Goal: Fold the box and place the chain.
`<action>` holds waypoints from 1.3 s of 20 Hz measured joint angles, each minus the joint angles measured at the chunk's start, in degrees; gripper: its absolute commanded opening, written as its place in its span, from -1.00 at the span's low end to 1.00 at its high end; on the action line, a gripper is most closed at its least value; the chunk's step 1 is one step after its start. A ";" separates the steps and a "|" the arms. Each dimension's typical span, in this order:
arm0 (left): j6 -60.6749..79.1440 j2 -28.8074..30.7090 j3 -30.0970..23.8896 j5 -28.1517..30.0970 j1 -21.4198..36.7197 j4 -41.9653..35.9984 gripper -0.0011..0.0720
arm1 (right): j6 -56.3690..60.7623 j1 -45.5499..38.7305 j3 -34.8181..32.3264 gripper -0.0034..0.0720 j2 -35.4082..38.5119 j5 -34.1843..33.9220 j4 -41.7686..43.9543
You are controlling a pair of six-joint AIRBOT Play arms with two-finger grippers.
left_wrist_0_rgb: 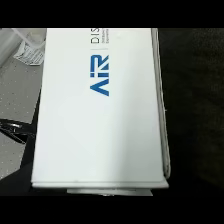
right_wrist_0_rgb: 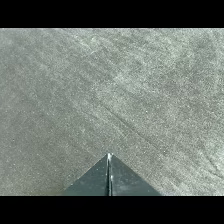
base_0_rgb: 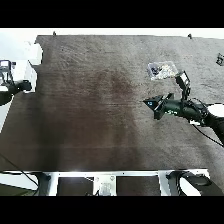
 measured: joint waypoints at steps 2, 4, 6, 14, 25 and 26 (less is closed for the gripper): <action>0.13 -0.26 -0.04 0.57 0.07 0.20 0.99 | -0.02 0.00 0.00 -0.13 0.00 -0.04 0.00; 0.20 -0.35 -0.09 1.46 0.02 0.22 1.00 | -0.02 0.00 0.00 -0.04 0.00 -0.04 0.02; 0.22 -0.31 -0.11 2.12 0.02 0.37 1.00 | -0.02 0.00 0.00 0.40 0.00 -0.11 0.04; 0.26 3.93 -0.07 -3.15 0.09 3.43 1.00 | -0.02 0.00 0.00 0.72 0.00 -0.13 0.02; 0.04 4.09 -0.07 0.83 0.09 5.42 1.00 | -0.02 0.00 0.00 0.73 0.00 2.89 -0.02; 0.04 3.78 -0.07 1.01 0.09 5.42 1.00 | -0.04 0.00 0.00 0.73 0.00 2.99 -0.02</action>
